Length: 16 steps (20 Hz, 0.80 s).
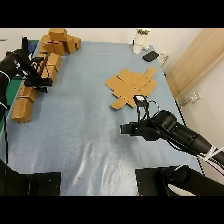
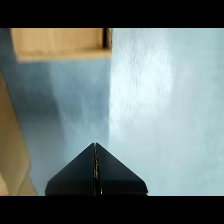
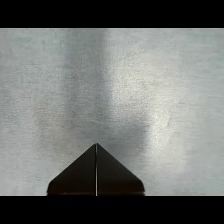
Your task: Fold the box.
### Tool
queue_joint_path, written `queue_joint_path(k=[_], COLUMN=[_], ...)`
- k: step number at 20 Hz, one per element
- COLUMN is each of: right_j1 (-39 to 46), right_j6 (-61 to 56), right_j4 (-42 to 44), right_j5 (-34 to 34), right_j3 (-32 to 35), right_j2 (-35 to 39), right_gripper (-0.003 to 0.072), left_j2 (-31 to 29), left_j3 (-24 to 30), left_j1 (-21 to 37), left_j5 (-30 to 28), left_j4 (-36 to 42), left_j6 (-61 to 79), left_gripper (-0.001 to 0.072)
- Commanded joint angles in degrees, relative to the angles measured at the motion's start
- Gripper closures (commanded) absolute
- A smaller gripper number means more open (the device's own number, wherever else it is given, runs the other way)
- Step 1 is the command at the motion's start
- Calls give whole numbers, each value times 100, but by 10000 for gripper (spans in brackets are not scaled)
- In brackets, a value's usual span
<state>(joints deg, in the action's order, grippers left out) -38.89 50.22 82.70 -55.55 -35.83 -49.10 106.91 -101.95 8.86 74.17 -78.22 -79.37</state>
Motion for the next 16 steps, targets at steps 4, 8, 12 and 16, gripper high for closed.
queue_joint_path(k=[4,8,12,16], right_j1=[662,1394,1436,1388], right_j6=[442,1869,2398,2684], right_j4=[793,1917,2376,3012], right_j5=[-133,-407,-796,-798], right_j3=[-369,-1545,-2822,-3305], right_j2=[-341,-1504,-2702,-3348], right_gripper=[681,681,682,681], left_j2=[-1032,-2002,-2778,-3359], left_j3=[284,1156,2457,3418], left_j1=[-944,-2138,-3086,-3383], left_j5=[754,654,68,-542], left_j4=[-155,-136,-153,-131], left_j6=[-479,-911,-1427,-1738], left_gripper=[707,706,706,704])
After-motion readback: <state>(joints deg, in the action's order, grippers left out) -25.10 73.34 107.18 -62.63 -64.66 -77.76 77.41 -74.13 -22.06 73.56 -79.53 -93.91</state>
